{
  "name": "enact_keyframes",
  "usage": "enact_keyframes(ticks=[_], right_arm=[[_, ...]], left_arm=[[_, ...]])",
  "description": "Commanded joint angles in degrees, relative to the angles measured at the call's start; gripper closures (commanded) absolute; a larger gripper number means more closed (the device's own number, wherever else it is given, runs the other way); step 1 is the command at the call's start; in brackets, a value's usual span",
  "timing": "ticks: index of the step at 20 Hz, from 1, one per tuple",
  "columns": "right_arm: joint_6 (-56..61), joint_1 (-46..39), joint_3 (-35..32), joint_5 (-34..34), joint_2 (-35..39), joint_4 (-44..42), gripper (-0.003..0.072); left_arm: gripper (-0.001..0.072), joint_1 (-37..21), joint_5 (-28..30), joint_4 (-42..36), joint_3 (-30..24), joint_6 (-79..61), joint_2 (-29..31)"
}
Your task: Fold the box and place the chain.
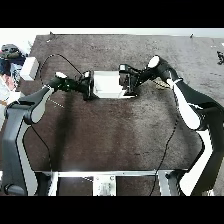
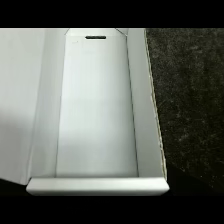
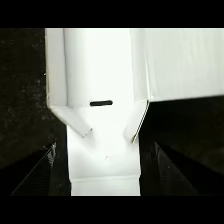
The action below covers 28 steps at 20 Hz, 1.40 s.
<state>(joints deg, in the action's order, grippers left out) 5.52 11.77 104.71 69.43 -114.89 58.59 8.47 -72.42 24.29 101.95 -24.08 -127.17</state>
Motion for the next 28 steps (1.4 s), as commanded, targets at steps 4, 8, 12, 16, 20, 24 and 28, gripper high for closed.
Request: enact_keyframes(ticks=[4,8,12,16,20,24,28], right_arm=[[-0.37,2.01,0.02,-4.48,-1.16,0.76,-0.0018],[-0.37,2.12,0.02,-3.02,-1.75,-0.04,0.0362],[-0.37,2.19,0.02,-2.14,-1.75,-2.95,0.0363],[-0.37,2.25,0.02,-2.12,-1.77,-5.31,0.0532],[-0.39,2.54,0.02,-2.25,-2.21,-7.72,0.0419],[-1.11,3.19,0.02,-2.78,-2.64,-7.89,0.0402],[-2.56,3.37,0.02,-2.80,-2.62,-9.01,0.0402]], left_arm=[[0.0477,-0.07,0.00,0.02,0.00,0.02,-0.02],[0.0477,-0.07,0.00,0.02,0.00,0.02,-0.02],[0.0477,-0.07,0.00,0.02,0.00,0.00,-0.02],[0.0477,-0.07,0.00,0.02,0.00,0.02,-0.02],[0.0477,-0.07,0.00,0.02,0.00,0.02,-0.02],[0.0477,-0.07,0.00,0.02,0.00,0.00,-0.02],[0.0477,-0.07,0.00,0.02,0.00,0.02,-0.02]])
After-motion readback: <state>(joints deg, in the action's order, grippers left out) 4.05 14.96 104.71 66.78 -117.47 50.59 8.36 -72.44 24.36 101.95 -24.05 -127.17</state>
